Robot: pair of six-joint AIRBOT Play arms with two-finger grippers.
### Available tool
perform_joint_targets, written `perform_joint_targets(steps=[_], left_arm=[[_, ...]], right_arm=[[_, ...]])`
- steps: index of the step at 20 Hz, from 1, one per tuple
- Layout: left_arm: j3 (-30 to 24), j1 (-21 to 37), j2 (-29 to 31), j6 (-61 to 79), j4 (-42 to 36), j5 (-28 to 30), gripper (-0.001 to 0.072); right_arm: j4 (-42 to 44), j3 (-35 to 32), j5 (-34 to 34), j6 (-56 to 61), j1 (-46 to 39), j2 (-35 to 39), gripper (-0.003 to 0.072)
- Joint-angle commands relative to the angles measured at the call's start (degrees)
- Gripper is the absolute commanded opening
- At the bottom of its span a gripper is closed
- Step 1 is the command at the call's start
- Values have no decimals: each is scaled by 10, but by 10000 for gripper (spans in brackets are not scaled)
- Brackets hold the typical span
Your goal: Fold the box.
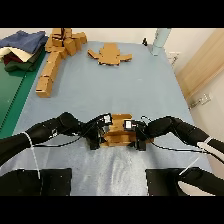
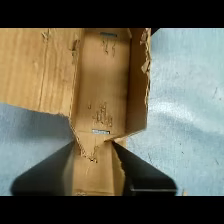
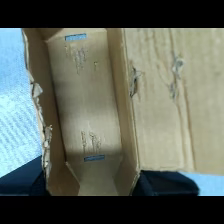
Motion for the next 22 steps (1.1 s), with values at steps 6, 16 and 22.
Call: perform_joint_targets(steps=[6,16,22], left_arm=[[1,-23,-3,67,-82,8,110],[1,39,26,-29,105,-18,114],[1,8,39,-29,94,-48,670]], right_arm=[[0,0,0,0,0,0,596],[0,0,0,0,0,0,596],[0,0,0,0,0,0,596]])
